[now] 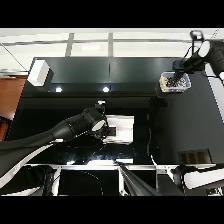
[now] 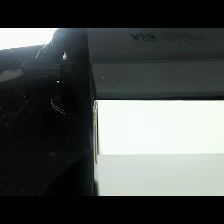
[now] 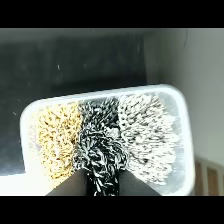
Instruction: Fold the box and place the chain.
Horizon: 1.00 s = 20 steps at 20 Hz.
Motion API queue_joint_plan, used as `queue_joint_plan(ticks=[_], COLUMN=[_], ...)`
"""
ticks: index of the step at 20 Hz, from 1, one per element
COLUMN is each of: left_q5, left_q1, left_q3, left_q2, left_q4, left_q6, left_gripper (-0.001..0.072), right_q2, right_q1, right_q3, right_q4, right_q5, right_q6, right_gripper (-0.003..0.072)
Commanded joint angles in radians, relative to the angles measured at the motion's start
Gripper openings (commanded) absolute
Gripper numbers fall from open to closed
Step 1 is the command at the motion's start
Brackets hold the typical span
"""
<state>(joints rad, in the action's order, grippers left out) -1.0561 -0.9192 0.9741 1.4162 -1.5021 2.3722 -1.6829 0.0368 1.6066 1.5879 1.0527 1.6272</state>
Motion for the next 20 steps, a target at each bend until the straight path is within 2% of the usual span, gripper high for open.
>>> queue_joint_plan(ticks=[1, 5, 7, 8, 14, 15, 16, 20], left_q5=[0.0, 0.0, 0.0, 0.001, 0.0, 0.0, 0.0, 0.001], left_q1=[0.0, 0.0, 0.0, 0.0, 0.0, 0.0, 0.0, 0.0], left_q3=[0.0, 0.0, 0.0, 0.0, 0.0, 0.0, 0.0, 0.0], left_q2=[0.0, 0.0, 0.0, 0.0, 0.0, 0.0, 0.0, 0.0], left_q4=[0.0, 0.0, 0.0, 0.0, 0.0, 0.0, 0.0, 0.0], left_q6=[0.0, 0.0, 0.0, 0.0, 0.0, 0.0, 0.0, 0.0], left_gripper=[0.0033, 0.0033, 0.0033, 0.0033, 0.0033, 0.0033, 0.0033, 0.0033], right_q2=[-0.096, -0.141, -0.142, -0.138, -0.115, -0.115, -0.115, -0.116], right_q1=[0.001, 0.0, 0.0, 0.0, -0.003, -0.004, -0.004, -0.008], right_q3=[0.0, 0.0, 0.002, 0.006, 0.038, 0.038, 0.038, 0.037], right_q4=[-0.002, 0.005, 0.006, 0.005, -0.054, -0.053, -0.05, -0.051], right_q5=[0.0, -0.011, -0.017, -0.009, 0.026, 0.035, 0.043, 0.079], right_q6=[0.06, 0.094, 0.097, 0.097, 0.057, 0.057, 0.057, 0.04], right_gripper=[0.0008, 0.0019, 0.0299, 0.0327, 0.0329, 0.036, 0.0523, 0.0537])
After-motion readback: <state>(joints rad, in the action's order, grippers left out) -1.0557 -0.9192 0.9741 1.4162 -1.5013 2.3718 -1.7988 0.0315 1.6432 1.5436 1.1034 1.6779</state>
